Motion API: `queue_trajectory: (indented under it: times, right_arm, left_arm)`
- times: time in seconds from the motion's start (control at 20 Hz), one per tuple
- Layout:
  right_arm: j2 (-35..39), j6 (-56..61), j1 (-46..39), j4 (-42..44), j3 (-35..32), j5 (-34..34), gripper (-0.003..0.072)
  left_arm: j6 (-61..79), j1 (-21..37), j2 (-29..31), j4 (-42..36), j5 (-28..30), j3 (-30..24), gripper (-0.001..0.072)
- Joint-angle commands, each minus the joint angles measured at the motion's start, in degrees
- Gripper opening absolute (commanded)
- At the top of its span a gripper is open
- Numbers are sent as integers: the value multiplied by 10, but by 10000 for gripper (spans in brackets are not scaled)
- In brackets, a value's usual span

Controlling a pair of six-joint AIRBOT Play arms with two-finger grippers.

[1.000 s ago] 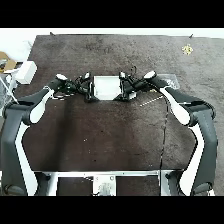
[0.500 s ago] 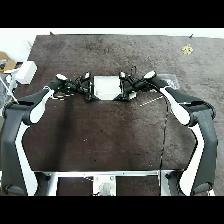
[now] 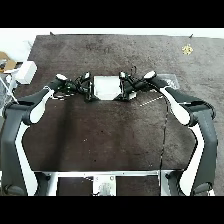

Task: Fold the box and place the chain.

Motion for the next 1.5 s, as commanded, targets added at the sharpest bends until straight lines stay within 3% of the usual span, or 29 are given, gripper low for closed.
queue_trajectory:
  times: [0.0, 0.85, 0.9, 0.95, 1.45]
  right_arm:
    - [0, 0, 0, 0, 0, 0, 446]
    - [0, 0, 0, 0, 0, 1, 447]
    - [0, 0, 0, 2, 0, 1, 505]
    - [0, -2, 0, 2, 0, 1, 678]
    - [28, 19, -35, -10, 0, 54, 683]
  left_arm:
    - [0, 0, 0, 0, 0, 0, 346]
    - [0, 0, 0, 0, 0, 0, 346]
    - [0, 0, 0, 0, 0, 0, 346]
    - [0, 0, 0, 0, 1, 0, 346]
    - [0, 0, 0, 0, 0, 0, 346]
